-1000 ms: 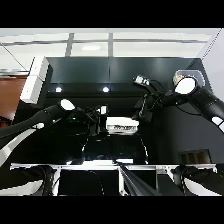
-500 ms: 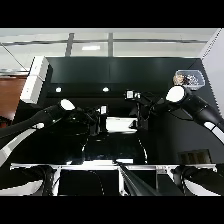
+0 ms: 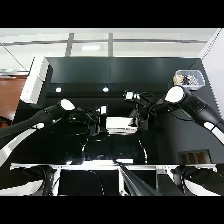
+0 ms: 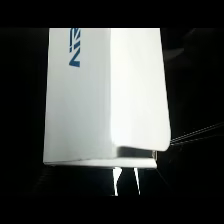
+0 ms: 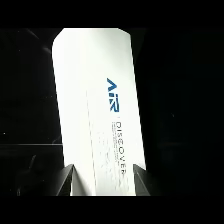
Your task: Fold the box and place the chain.
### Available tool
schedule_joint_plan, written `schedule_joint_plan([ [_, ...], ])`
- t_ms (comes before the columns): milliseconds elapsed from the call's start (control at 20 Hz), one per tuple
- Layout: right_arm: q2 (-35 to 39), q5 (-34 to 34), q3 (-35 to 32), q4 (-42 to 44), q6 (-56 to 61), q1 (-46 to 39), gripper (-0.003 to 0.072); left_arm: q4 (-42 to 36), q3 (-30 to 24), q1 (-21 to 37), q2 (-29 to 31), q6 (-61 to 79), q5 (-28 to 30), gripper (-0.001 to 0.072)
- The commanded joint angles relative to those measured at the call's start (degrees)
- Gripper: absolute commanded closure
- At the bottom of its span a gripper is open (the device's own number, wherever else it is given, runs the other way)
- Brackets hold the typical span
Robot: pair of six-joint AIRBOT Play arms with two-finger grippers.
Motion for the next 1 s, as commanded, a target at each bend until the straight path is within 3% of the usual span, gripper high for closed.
schedule_joint_plan([
  [0, 0.0, 0.0, -0.3, 0.0, 0.7, 0.1, 0.0336, 0.0, 0.0, 0.0, 0.0, 0.1, 0.0, 0.0319],
  [50, -0.1, 0.0, -0.3, 0.0, 0.8, 0.1, 0.0515, 0.0, 0.0, 0.0, 0.0, 0.1, 0.0, 0.0319],
  [100, -0.1, 0.0, -0.3, 0.0, 0.8, 0.1, 0.0529, 0.0, 0.0, 0.0, 0.0, 0.1, 0.0, 0.0319],
  [700, -0.1, 0.4, -0.4, -0.1, 2.4, 0.2, 0.0528, 0.0, 0.0, 0.0, 0.0, 0.1, 0.0, 0.0319],
  [800, -0.2, 0.5, -0.4, -0.1, 4.1, 0.2, 0.049, 0.0, 0.0, 0.0, 0.0, 0.1, 0.0, 0.0319],
  [950, -0.2, 0.8, -0.6, -0.7, 4.7, 0.7, 0.049, 0.0, 0.0, 0.0, 0.0, 0.1, 0.0, 0.0319],
])
